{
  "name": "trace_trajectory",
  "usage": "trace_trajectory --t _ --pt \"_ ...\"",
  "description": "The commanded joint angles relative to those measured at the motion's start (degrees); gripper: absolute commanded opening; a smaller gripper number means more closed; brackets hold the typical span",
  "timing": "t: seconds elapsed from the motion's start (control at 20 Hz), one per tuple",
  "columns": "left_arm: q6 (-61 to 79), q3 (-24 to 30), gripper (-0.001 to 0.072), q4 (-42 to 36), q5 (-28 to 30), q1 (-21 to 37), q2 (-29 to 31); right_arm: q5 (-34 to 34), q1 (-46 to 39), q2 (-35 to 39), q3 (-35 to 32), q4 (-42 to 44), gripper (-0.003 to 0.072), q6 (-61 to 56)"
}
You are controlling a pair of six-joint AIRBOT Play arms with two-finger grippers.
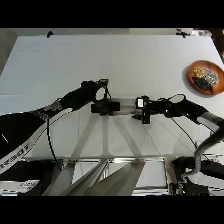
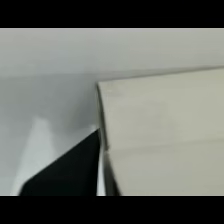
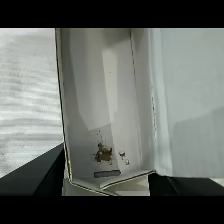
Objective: Fold the box and place the chain.
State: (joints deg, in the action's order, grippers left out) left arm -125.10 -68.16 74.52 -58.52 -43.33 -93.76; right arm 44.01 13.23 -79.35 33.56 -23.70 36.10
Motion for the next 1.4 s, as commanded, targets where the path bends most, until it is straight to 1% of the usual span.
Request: trace_trajectory --t 0.0,0.15,0.2,0.25,0.3,0.35,0.4,0.45,0.55,0.65,0.7,0.8,0.95,1.0,1.2,1.35 --pt "-0.68 -0.02 0.0233 1.99 0.04 0.02 -0.04 0.13 0.02 0.00 0.00 0.17 0.0401 -0.20" --pt "-0.66 -0.02 0.0230 3.17 0.02 0.00 -0.04 0.13 0.02 0.00 0.00 0.17 0.0401 -0.20" --pt "-0.68 -0.02 0.0197 3.37 0.02 0.00 -0.04 0.11 0.02 0.00 0.00 0.17 0.0401 -0.20" --pt "-0.68 -0.02 0.0189 3.54 -0.02 -0.09 -0.04 0.13 0.02 0.00 0.00 0.17 0.0401 -0.20" --pt "-0.68 -0.02 0.0108 3.85 -0.04 -0.37 -0.04 0.13 0.02 0.00 0.00 0.17 0.0401 -0.20" --pt "-0.72 -0.02 0.0086 4.57 0.00 -0.83 -0.07 0.13 0.02 0.00 0.00 0.17 0.0401 -0.20" --pt "-0.74 -0.02 0.0029 5.84 -0.07 -1.53 -0.09 0.13 0.02 0.00 0.00 0.17 0.0401 -0.20" --pt "-0.96 -0.02 0.0006 7.19 -0.04 -2.25 -0.11 0.11 0.02 0.02 0.00 0.17 0.0401 -0.20" --pt "-1.42 -0.02 0.0005 8.96 -0.17 -3.30 -0.11 0.13 0.02 0.00 0.00 0.17 0.0401 -0.20" --pt "-1.11 -0.02 0.0006 8.81 -0.24 -3.45 -0.07 0.13 0.02 0.02 0.00 0.17 0.0401 -0.20" --pt "-0.74 -0.02 0.0040 8.59 -0.22 -3.45 0.02 0.13 0.02 0.00 0.00 0.17 0.0401 -0.20" --pt "-0.72 -0.02 0.0291 7.93 -0.22 -3.43 0.26 0.13 0.02 0.00 0.00 0.17 0.0401 -0.20" --pt "-0.63 -0.02 0.0507 7.52 -0.20 -3.43 1.05 0.11 0.02 0.00 0.00 0.17 0.0401 -0.20" --pt "0.20 -0.02 0.0534 7.52 -0.20 -3.43 1.49 0.13 0.02 0.00 0.00 0.17 0.0401 -0.20" --pt "6.19 -0.02 0.0534 7.41 -0.50 -2.82 4.61 0.13 0.02 0.02 0.00 0.17 0.0401 -0.20" --pt "12.76 -0.02 0.0539 7.63 -4.13 -0.66 7.37 0.13 0.02 0.00 0.00 0.17 0.0401 -0.20"
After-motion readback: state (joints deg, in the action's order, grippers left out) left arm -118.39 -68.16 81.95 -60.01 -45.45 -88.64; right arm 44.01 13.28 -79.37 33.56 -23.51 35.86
